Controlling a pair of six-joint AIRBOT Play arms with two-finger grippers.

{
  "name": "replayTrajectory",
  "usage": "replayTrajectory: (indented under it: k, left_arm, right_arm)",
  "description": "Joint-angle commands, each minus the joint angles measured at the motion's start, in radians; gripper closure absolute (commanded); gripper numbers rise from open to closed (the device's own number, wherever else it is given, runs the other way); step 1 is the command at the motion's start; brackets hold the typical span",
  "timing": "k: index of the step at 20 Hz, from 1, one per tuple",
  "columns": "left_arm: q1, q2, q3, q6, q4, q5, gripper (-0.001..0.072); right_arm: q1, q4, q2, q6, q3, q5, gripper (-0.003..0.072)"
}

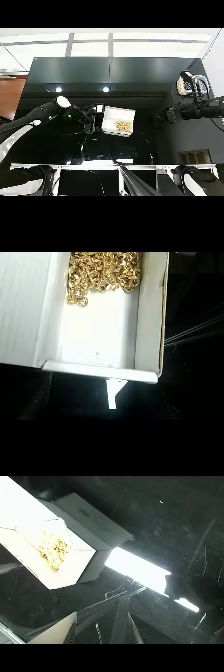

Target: Fold the box and place the chain.

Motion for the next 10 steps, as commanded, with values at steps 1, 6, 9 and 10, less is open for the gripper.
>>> replayTrajectory:
  k: [1,6,9,10]
  left_arm:
    - [-0.001,-0.003,0.001,0.0,0.001,0.021,-0.0003]
    - [-0.01,-0.021,0.01,0.004,-0.001,0.005,-0.0004]
    - [-0.019,-0.024,0.023,0.003,-0.004,0.005,-0.0004]
    - [-0.021,-0.024,0.024,0.003,-0.004,0.004,-0.0003]
  right_arm:
    - [-0.001,0.0,0.001,0.0,0.001,0.0,0.0316]
    - [-0.001,0.0,0.001,0.0,0.001,0.0,0.0316]
    - [-0.001,0.0,0.001,0.0,0.001,0.0,0.0316]
    - [-0.001,0.0,0.001,0.0,0.001,0.0,0.0316]
